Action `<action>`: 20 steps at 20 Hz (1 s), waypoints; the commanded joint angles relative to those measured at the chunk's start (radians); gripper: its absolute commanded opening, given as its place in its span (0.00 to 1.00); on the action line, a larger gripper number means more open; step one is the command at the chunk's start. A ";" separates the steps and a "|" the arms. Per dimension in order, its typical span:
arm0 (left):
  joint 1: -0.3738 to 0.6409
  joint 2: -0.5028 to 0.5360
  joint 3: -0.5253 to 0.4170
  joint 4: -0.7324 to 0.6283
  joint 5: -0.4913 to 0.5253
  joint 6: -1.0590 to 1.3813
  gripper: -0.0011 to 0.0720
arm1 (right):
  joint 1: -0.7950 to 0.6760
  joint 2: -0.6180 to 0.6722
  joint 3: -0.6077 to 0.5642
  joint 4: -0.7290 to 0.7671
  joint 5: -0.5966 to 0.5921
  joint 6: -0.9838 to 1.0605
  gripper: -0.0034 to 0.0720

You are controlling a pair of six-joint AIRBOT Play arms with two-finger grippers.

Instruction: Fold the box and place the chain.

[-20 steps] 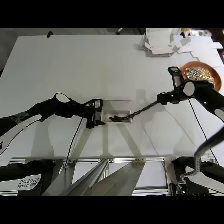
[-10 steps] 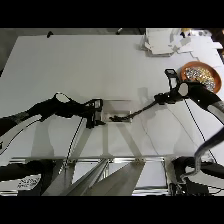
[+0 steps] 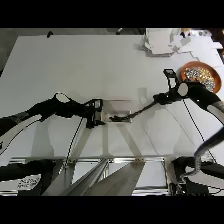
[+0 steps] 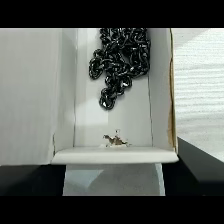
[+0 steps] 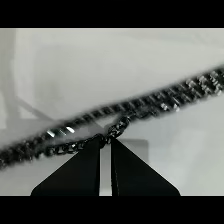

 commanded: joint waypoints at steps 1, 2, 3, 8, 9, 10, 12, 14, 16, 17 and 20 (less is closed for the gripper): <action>0.000 0.001 -0.001 0.000 0.000 0.000 0.29 | 0.002 0.102 0.002 0.016 0.020 -0.006 0.07; 0.000 0.001 -0.001 0.000 0.000 0.000 0.29 | 0.002 0.148 0.002 0.016 0.036 -0.006 0.07; 0.000 0.001 -0.001 0.000 0.000 0.000 0.29 | 0.002 0.200 0.002 0.017 0.058 -0.006 0.07; -0.001 0.001 -0.001 0.000 0.000 0.000 0.29 | 0.049 0.489 -0.002 0.085 0.179 -0.047 0.07; -0.001 0.001 -0.001 0.000 0.000 0.000 0.29 | 0.074 0.541 -0.004 0.114 0.200 -0.062 0.07; -0.001 0.001 -0.001 0.000 0.000 0.000 0.29 | 0.106 0.592 -0.008 0.147 0.215 -0.062 0.07; -0.002 0.001 -0.001 0.000 0.000 0.000 0.29 | 0.175 0.676 -0.015 0.211 0.218 -0.062 0.07; -0.002 0.001 -0.001 0.000 0.000 0.000 0.29 | 0.252 0.734 -0.015 0.266 0.187 -0.061 0.07; -0.002 0.001 -0.001 0.000 0.001 0.000 0.29 | 0.334 0.761 -0.015 0.291 0.120 -0.061 0.07; -0.002 0.001 -0.001 0.000 0.000 0.000 0.29 | 0.379 0.761 -0.015 0.291 0.084 -0.061 0.07; -0.002 0.001 -0.001 0.000 0.000 0.000 0.29 | 0.502 0.755 -0.017 0.296 -0.034 -0.057 0.07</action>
